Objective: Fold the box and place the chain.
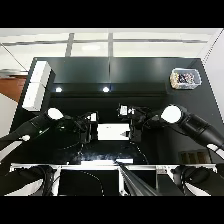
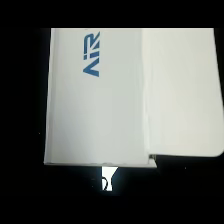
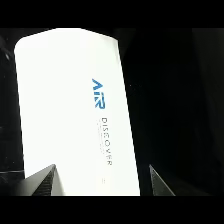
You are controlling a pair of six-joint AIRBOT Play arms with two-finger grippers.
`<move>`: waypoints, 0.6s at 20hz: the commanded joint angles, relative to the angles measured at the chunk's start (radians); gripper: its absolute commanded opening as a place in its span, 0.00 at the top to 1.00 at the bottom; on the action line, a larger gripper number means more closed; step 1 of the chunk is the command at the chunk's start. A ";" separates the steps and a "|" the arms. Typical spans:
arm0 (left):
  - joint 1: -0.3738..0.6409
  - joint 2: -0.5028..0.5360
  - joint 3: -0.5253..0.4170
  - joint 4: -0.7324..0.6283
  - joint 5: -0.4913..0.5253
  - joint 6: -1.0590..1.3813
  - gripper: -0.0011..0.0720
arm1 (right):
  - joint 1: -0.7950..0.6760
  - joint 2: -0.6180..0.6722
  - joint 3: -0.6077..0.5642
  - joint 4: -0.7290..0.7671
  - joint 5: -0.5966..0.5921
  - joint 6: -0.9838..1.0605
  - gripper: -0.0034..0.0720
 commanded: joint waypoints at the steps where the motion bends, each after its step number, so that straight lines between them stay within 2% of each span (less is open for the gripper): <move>1: 0.000 -0.001 0.000 0.000 -0.001 0.000 0.34 | 0.013 -0.004 0.000 0.010 0.010 0.018 0.02; 4: 0.000 -0.001 0.000 0.000 -0.001 0.000 0.34 | 0.036 -0.004 0.000 -0.001 0.045 0.072 0.02; 12: 0.000 -0.001 0.000 0.000 -0.001 0.000 0.34 | 0.040 -0.047 0.000 -0.044 -0.020 0.110 0.02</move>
